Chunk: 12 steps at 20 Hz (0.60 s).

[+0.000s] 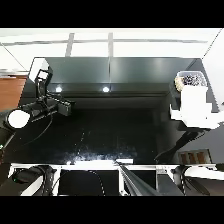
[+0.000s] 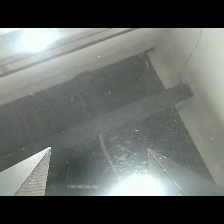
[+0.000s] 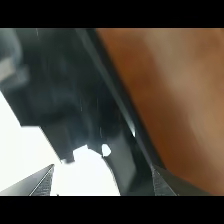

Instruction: Fold the box and place the chain.

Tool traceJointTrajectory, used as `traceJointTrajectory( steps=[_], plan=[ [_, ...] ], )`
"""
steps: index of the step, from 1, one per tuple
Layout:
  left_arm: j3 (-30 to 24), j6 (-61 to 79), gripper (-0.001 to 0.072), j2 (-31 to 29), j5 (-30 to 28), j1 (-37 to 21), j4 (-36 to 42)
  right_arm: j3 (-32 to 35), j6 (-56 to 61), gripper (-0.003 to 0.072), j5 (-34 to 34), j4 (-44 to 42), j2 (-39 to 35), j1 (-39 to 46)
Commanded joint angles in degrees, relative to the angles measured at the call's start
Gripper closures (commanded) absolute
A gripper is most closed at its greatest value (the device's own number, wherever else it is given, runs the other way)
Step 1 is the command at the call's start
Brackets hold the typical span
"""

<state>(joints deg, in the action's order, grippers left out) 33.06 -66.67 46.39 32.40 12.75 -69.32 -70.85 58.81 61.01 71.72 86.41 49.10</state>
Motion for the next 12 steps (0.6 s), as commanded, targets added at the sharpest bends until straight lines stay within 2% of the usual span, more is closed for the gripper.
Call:
traceJointTrajectory(
  steps=[1,2,3,4,6,7,12],
  plan=[
    [0.07,0.46,-0.0004,0.15,-0.46,0.76,-0.61,-1.03,-4.63,-0.0034,7.72,8.79,2.08,-0.76],
    [0.07,0.46,-0.0004,0.15,-0.46,0.76,-0.46,-1.03,-4.63,-0.0032,8.28,8.68,2.08,-0.74],
    [0.07,0.46,-0.0004,0.15,-0.39,0.76,-0.13,-1.03,-4.66,0.0086,8.92,8.61,2.08,-0.74],
    [0.07,0.46,-0.0004,0.15,-0.37,0.76,-0.04,-0.98,-5.2,0.0226,9.49,7.76,2.08,-0.72],
    [0.07,0.48,-0.0004,0.15,-0.76,0.74,-0.09,-0.98,-10.69,0.061,12.11,2.54,1.79,-0.68],
    [0.07,0.5,-0.0004,0.15,-1.16,0.7,-0.13,-0.98,-13.11,0.0673,13.2,-1.14,1.36,-0.57],
    [0.07,0.46,-0.0003,0.15,-3.82,0.7,-0.07,-0.39,-14.51,0.0673,14.84,-14.38,-3.69,0.0]
  ],
)
